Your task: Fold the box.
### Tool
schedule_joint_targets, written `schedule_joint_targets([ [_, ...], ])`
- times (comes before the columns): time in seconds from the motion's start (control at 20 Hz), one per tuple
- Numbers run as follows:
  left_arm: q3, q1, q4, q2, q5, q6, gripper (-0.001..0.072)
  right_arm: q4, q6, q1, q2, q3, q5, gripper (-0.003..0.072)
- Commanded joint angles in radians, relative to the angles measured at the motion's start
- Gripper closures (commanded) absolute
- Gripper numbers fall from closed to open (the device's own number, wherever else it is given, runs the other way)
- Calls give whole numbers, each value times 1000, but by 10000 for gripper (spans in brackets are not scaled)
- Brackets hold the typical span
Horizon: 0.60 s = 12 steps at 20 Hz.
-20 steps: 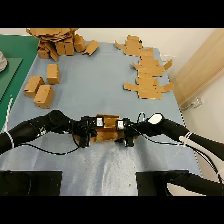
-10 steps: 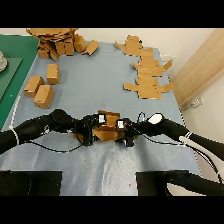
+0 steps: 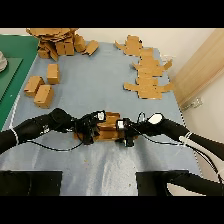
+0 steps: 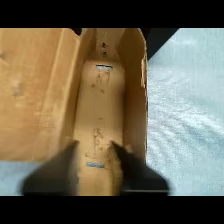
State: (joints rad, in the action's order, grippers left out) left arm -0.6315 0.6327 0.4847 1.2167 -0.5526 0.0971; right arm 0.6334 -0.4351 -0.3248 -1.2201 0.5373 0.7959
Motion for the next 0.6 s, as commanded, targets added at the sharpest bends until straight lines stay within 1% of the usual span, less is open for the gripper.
schedule_joint_targets([
  [0.0,-1,-34,146,-33,-9,-185,604,-1,4,-1,0,-1,0,205],
  [0.05,-1,-51,220,-60,-15,-306,606,-1,5,-1,0,-1,0,206],
  [0.1,-1,-77,316,-97,-45,-438,697,-1,4,-1,0,-1,0,205],
  [0.2,-1,-138,456,-187,-152,-698,694,-1,4,-1,0,-1,0,206],
  [0.25,2,-168,485,-235,-209,-794,694,-1,4,-1,0,-1,0,205],
  [0.3,11,-199,498,-291,-243,-888,694,-1,4,-1,0,-1,0,206],
  [0.35,27,-232,527,-341,-239,-1018,694,-1,4,-1,0,-1,0,205],
  [0.4,48,-280,581,-383,-229,-1235,694,-1,5,-1,0,-1,0,205],
  [0.45,75,-339,651,-402,-251,-1479,694,-1,4,-1,0,-1,0,205],
  [0.5,103,-390,708,-402,-304,-1641,694,-1,4,-1,0,-1,0,206],
  [0.55,140,-426,717,-395,-346,-1704,694,-1,5,-1,0,-1,1,205],
])
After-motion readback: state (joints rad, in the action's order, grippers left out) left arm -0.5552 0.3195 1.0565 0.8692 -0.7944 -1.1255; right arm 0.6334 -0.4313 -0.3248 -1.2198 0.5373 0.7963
